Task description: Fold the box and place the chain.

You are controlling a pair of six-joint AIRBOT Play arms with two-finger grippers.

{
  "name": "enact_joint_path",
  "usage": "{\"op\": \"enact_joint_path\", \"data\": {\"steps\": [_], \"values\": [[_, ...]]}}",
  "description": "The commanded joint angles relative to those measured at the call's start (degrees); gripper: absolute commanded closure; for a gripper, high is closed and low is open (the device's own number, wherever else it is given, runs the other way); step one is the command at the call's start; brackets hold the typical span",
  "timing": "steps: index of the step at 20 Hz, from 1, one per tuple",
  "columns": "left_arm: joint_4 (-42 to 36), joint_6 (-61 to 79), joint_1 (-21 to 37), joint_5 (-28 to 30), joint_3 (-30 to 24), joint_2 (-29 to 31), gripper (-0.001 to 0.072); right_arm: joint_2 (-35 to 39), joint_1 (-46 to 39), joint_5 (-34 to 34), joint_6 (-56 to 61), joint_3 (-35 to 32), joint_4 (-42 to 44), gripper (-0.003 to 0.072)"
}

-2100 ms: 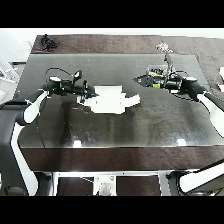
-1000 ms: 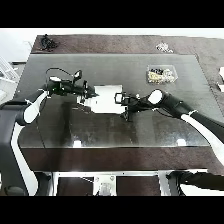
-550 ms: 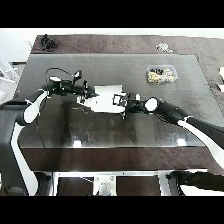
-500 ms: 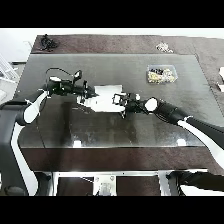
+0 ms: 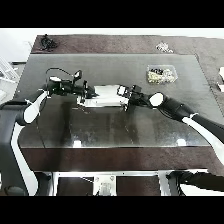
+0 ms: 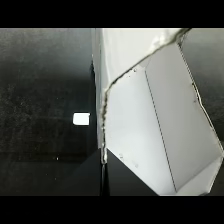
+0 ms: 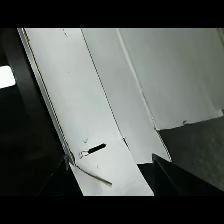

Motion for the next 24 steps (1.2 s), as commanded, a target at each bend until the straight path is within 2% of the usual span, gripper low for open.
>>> {"op": "enact_joint_path", "data": {"steps": [1, 3, 5, 10, 12, 24], "values": [[0.02, 0.04, 0.04, 0.02, 0.07, 0.04, 0.0689, -0.09, -3.93, 6.8, -10.23, 2.27, 9.77, 0.0074], [0.02, 0.04, 0.07, 0.0, 0.07, 0.04, 0.0689, -1.33, -5.99, 12.39, -15.58, 3.98, 16.04, 0.0074], [0.02, 0.04, 0.07, 0.0, 0.07, 0.04, 0.0689, -3.72, -7.23, 16.96, -16.22, 5.7, 17.22, 0.0074], [0.02, 0.04, 0.07, 0.0, 0.07, 0.04, 0.0688, -6.75, -8.52, 17.4, -22.69, 6.27, 18.91, 0.0059], [0.0, 0.04, 0.07, 0.0, 0.07, 0.04, 0.0689, -7.93, -9.25, 20.59, -23.43, 7.61, 18.99, 0.0059], [0.02, 0.04, 0.07, 0.02, 0.07, 0.04, 0.0689, -13.42, -12.35, 28.83, -26.16, 15.04, 18.91, 0.0058]]}}
